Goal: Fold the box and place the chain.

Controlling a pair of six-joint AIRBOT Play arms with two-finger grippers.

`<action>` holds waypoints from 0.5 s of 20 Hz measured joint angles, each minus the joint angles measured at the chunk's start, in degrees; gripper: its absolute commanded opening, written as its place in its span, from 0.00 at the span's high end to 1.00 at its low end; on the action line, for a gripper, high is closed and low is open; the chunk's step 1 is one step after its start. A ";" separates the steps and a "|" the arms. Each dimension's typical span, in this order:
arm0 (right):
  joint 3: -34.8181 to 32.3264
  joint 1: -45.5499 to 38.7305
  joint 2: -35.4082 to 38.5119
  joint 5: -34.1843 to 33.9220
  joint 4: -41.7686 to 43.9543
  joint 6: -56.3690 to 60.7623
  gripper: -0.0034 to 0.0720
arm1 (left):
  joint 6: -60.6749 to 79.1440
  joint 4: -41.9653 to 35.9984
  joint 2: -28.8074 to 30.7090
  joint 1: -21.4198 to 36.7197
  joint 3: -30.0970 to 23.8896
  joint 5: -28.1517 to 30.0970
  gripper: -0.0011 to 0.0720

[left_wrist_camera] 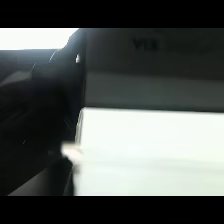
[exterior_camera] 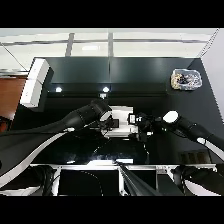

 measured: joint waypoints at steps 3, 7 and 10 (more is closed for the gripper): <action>0.00 0.00 0.00 0.02 0.00 0.02 0.30 | 0.02 0.24 0.00 0.02 0.02 -0.02 0.61; 0.00 0.00 0.00 0.07 -0.02 0.20 0.30 | 0.39 0.42 0.04 0.39 0.02 -0.90 0.94; 0.00 0.00 0.00 0.02 -0.07 0.20 0.29 | 0.28 0.33 0.02 0.52 0.02 -0.79 0.94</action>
